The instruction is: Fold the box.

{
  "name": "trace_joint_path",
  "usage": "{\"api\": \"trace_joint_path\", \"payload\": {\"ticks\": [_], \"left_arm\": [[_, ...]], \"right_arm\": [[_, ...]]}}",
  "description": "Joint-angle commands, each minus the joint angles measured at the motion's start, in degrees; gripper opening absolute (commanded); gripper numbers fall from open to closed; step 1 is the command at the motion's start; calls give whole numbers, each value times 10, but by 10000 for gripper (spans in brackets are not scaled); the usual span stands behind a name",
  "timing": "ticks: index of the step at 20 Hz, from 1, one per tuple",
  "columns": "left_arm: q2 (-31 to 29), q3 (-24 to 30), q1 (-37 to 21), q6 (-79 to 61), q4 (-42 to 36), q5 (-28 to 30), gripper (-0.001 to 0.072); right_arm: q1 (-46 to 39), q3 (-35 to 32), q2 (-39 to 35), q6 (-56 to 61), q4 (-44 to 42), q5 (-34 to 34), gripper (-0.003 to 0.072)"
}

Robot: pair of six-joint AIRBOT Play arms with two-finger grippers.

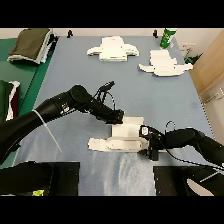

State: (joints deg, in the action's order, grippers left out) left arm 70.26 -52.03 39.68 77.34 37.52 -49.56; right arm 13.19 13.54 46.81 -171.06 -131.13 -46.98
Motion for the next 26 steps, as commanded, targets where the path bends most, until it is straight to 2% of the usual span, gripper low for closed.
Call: {"api": "trace_joint_path", "payload": {"ticks": [1,11,17,26], "left_arm": [[-31,0,-2,-2,11,0,13],[-45,0,-26,-2,15,-31,13],[-45,0,-27,-4,16,-31,13],[-45,0,-28,-8,16,-42,13]], "right_arm": [[0,0,0,-10,2,3,519],[0,5,0,-10,0,2,518],[2,5,0,-10,-1,9,518],[37,5,21,-10,15,30,520]]}}
